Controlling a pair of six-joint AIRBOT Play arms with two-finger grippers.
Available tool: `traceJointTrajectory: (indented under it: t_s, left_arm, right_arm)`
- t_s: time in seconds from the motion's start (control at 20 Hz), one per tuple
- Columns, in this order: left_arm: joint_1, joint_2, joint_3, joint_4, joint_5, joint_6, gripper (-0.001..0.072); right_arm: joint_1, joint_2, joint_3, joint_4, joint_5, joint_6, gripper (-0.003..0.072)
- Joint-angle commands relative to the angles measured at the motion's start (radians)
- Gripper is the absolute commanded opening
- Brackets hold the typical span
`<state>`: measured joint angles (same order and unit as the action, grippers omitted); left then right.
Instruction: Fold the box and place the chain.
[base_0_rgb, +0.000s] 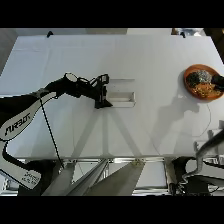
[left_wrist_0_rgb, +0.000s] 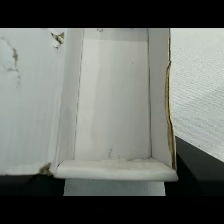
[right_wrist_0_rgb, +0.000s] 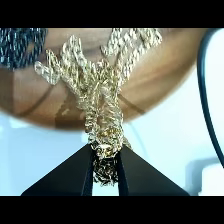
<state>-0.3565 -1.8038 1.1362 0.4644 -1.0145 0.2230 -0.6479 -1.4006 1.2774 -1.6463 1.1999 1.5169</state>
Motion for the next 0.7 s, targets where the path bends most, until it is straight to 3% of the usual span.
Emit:
traceJointTrajectory:
  t_s: [0.0, 0.4, 0.65]
  left_arm:
    - [0.0, 0.0, 0.0, 0.0, 0.0, 0.0, 0.0258]
    - [0.0, 0.0, 0.0, 0.0, 0.0, 0.0, 0.0259]
    - [0.0, 0.0, 0.0, 0.0, 0.0, 0.0, 0.0259]
  right_arm:
    - [0.048, 0.1, 0.0, 0.005, 0.22, -0.08, 0.0006]
    - [0.43, 0.206, -0.002, 0.003, 0.282, -0.008, 0.0006]
    - [0.653, 0.206, -0.002, 0.037, 0.195, 0.041, 0.0006]
